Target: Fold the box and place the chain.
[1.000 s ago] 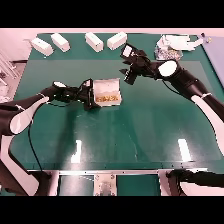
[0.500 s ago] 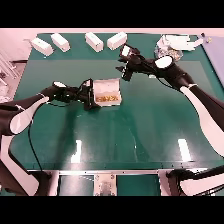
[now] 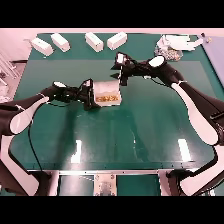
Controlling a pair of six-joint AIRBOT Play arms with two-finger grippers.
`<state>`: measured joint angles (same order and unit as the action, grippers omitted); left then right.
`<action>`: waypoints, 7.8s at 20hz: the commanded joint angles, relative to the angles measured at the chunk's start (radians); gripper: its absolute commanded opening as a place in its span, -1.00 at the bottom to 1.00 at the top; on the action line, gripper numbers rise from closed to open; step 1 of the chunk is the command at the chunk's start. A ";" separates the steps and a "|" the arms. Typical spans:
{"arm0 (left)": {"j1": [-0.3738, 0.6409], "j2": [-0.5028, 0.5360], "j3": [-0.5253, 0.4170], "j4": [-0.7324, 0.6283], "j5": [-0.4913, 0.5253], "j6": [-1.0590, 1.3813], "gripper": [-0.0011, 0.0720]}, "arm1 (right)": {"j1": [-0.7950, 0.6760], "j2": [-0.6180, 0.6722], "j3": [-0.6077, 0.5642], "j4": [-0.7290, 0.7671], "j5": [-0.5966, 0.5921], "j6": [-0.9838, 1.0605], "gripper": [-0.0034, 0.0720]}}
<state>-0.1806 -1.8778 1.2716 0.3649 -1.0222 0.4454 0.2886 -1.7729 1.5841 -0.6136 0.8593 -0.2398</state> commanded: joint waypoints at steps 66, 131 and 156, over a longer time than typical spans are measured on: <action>0.001 0.000 0.001 0.000 0.000 0.000 0.75 | 0.016 -0.054 -0.062 -0.038 0.425 0.180 -0.34; 0.002 0.003 0.001 -0.038 -0.011 0.004 -0.13 | -0.315 0.900 -0.927 -0.057 -0.024 0.887 -0.89; 0.301 0.570 -0.489 -0.003 0.909 -0.735 -0.93 | -0.315 0.903 -0.927 0.016 -0.010 0.921 -0.89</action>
<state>0.0822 -1.2949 0.8246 0.3599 -0.1326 -0.2420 -0.0265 -0.8711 0.6567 -0.6296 0.8482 0.6788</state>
